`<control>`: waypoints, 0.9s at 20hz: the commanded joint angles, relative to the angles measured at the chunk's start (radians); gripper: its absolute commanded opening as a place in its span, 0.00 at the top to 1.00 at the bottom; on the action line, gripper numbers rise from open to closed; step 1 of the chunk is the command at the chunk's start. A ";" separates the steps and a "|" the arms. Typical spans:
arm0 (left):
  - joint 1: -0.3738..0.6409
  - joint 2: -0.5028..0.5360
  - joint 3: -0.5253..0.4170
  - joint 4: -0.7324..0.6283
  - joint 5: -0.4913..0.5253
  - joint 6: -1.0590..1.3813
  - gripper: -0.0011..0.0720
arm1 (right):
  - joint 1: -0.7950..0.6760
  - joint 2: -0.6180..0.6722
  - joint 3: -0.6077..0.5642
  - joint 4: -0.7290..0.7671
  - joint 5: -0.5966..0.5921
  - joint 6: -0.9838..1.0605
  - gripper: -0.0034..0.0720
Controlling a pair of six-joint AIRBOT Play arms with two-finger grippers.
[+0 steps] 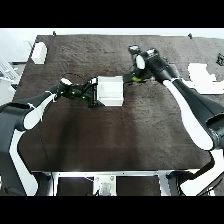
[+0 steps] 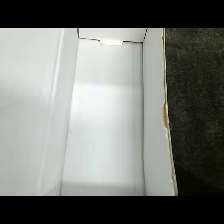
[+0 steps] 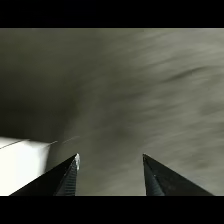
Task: Fold the box and place the chain.
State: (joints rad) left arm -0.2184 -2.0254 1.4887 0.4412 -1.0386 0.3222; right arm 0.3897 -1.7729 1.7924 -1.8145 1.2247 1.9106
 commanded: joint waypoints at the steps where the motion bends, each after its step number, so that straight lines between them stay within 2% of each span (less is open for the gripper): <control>1: 0.000 0.000 0.000 0.000 0.002 0.000 0.43 | -0.120 0.013 0.002 -0.118 -0.115 -0.053 0.33; 5: 0.000 0.000 0.000 0.000 0.003 0.000 0.43 | -0.320 -0.025 0.002 0.063 -0.279 -0.192 0.33; 8: 0.000 0.000 0.000 0.000 0.008 0.000 0.43 | -0.421 -0.070 0.028 0.222 -0.353 -0.328 0.39; 12: 0.000 0.000 0.000 0.000 0.008 0.000 0.43 | -0.460 -0.192 0.142 0.319 -0.352 -0.420 0.38; 18: 0.000 0.000 0.000 0.000 0.009 0.000 0.43 | -0.460 -0.304 0.150 0.367 -0.345 -0.453 0.38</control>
State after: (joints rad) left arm -0.2188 -2.0254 1.4887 0.4412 -1.0325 0.3214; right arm -0.0639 -2.0277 1.9312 -1.4906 0.8845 1.4879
